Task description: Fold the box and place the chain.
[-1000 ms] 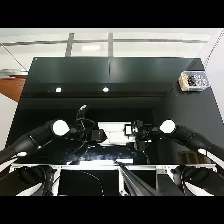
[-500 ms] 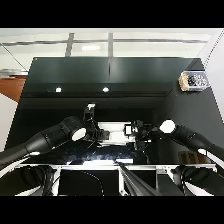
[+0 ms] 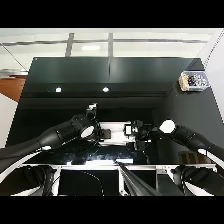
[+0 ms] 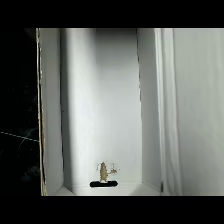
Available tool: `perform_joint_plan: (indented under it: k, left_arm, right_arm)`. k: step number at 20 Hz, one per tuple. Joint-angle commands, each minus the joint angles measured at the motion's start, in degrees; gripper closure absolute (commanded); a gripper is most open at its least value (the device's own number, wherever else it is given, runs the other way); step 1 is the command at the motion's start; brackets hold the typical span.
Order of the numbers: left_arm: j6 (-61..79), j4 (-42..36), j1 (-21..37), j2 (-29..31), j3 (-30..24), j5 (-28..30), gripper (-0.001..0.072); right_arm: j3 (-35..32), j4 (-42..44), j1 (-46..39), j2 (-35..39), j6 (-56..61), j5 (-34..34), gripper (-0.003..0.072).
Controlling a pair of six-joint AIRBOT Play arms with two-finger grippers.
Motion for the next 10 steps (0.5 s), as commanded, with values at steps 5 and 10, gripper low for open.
perform_joint_plan:
  k: [5, 10]
  left_arm:
    - [-0.7, 0.8, -0.7, -1.2, 1.2, -0.7, 0.0682]
    - [-0.7, 0.9, -1.4, -1.2, 1.5, -0.7, 0.0591]
  right_arm:
    - [0.0, 0.0, 0.0, 0.0, 0.0, 0.0, 0.0290]
    - [0.0, 0.0, 0.0, 0.0, 0.0, -0.1, 0.0290]
